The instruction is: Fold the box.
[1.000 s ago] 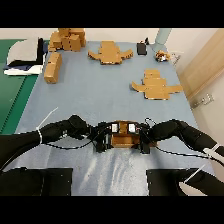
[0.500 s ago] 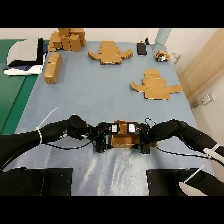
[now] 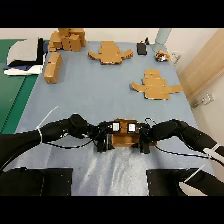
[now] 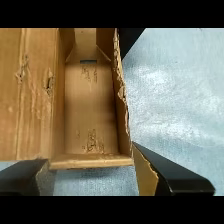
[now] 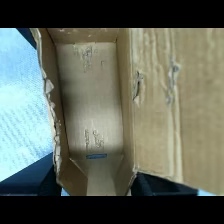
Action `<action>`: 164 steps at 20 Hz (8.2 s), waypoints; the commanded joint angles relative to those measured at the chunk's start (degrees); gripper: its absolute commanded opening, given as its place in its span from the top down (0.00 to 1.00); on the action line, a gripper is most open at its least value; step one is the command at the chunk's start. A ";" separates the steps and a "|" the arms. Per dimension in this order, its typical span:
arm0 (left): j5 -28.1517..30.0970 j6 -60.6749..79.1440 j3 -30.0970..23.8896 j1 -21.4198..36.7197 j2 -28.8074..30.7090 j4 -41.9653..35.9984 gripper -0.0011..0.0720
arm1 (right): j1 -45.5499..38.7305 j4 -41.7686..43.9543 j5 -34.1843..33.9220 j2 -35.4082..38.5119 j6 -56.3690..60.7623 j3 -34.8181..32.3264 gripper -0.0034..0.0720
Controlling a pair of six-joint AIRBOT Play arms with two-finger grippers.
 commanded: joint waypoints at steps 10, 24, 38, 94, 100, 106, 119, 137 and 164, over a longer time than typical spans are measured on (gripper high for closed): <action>1.88 -3.67 0.48 -1.33 -0.98 2.95 0.12 | 0.00 -0.02 -0.37 0.00 -0.02 0.00 0.28; 1.51 -3.89 0.48 -1.36 -0.98 4.17 0.35 | 0.00 -0.02 -0.37 0.00 -0.02 0.00 0.28; 1.51 -3.91 0.48 -1.36 -0.98 4.17 0.35 | 0.00 -0.02 -0.37 0.00 -0.02 0.00 0.28; 1.51 -3.89 0.48 -1.36 -0.98 4.17 0.35 | -0.68 7.10 1.66 -12.26 67.01 12.50 0.95; 1.53 -3.89 0.48 -1.36 -0.98 4.17 0.35 | -0.70 6.95 6.16 -12.37 60.59 12.50 0.95; 1.51 -3.89 0.48 -1.36 -0.98 4.17 0.35 | -0.70 2.34 5.27 -4.17 57.44 12.48 0.95; 1.53 -3.91 0.48 -1.36 -0.98 4.17 0.35 | 0.66 -15.04 -18.97 31.58 50.47 -1.57 0.39; 1.53 -3.91 0.48 -1.36 -0.98 4.17 0.35 | 5.38 -4.17 4.96 15.10 7.34 -5.01 0.75; 1.53 -3.89 0.48 -1.36 -0.98 4.17 0.35 | -6.69 -46.60 -19.80 14.12 103.58 0.09 0.95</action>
